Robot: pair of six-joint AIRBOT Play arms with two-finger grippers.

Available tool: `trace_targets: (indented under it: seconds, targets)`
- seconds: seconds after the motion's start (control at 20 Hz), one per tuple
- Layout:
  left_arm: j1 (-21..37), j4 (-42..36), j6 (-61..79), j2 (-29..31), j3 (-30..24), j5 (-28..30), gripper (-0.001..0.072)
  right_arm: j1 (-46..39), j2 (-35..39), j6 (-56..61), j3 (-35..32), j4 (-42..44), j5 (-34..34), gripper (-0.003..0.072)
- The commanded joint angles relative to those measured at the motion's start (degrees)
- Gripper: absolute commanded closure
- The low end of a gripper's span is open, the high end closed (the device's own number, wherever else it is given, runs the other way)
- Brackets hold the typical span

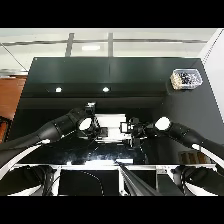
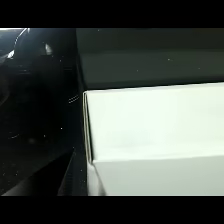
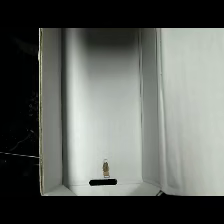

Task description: Fold the box and place the chain.

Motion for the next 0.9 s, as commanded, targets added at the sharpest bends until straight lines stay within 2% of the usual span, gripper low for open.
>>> trace_targets:
  seconds: [0.0,0.7,0.8,0.85]
  targets:
    - [-0.04,-0.15,-0.92,-0.48,0.24,-0.2,0.0361,-0.02,-0.02,0.02,-0.02,0.0,0.02,0.0157]
    - [0.39,1.68,-1.31,-0.7,1.9,-0.02,0.0362,-0.02,-0.02,0.02,-0.02,0.0,0.0,0.0158]
    - [0.37,1.81,-1.31,-1.07,1.9,-0.13,0.0444,-0.02,-0.02,0.02,-0.02,0.0,0.0,0.0158]
    - [0.35,1.77,-1.31,-1.25,1.9,-0.13,0.0444,-0.02,-0.02,0.02,-0.02,0.0,0.0,0.0157]
